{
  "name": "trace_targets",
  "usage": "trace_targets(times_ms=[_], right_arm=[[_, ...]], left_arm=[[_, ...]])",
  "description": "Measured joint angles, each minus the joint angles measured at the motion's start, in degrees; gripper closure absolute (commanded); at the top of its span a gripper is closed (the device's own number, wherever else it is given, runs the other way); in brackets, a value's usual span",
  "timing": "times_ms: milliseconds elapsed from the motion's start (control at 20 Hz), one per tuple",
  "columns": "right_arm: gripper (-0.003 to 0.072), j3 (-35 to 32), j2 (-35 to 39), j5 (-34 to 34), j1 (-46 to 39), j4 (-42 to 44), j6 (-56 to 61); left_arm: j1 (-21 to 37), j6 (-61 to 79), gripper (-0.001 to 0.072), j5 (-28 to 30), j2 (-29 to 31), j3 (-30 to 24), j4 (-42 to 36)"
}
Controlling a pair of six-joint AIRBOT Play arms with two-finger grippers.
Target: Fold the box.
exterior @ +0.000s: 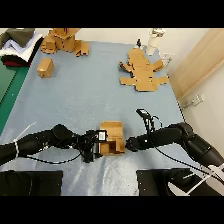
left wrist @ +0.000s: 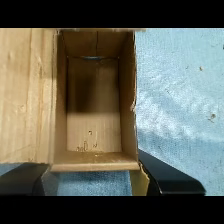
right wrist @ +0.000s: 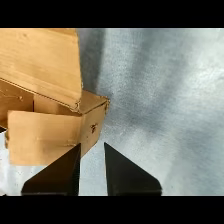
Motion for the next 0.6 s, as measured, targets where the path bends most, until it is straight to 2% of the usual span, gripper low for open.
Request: trace_targets(times_ms=[150, 200, 450, 600], right_arm=[[0.0117, 0.5, 0.2, 0.0, 0.0, -0.3, -0.1], [0.0084, 0.5, 0.2, -0.1, 0.0, -0.3, -0.2], [0.0089, 0.7, -1.9, 0.9, 2.2, 0.0, -0.1], [0.0098, 1.8, -5.9, 3.1, 5.9, -0.5, 3.0]], left_arm=[[0.0, 0.0, 0.0232, 0.0, 0.0, 0.0, 0.0], [0.0, 0.0, 0.0232, 0.0, 0.0, 0.0, 0.0], [0.0, 0.0, 0.0232, 0.0, 0.0, 0.0, 0.0], [0.0, 0.0, 0.0232, 0.0, 0.0, 0.0, 0.0]])
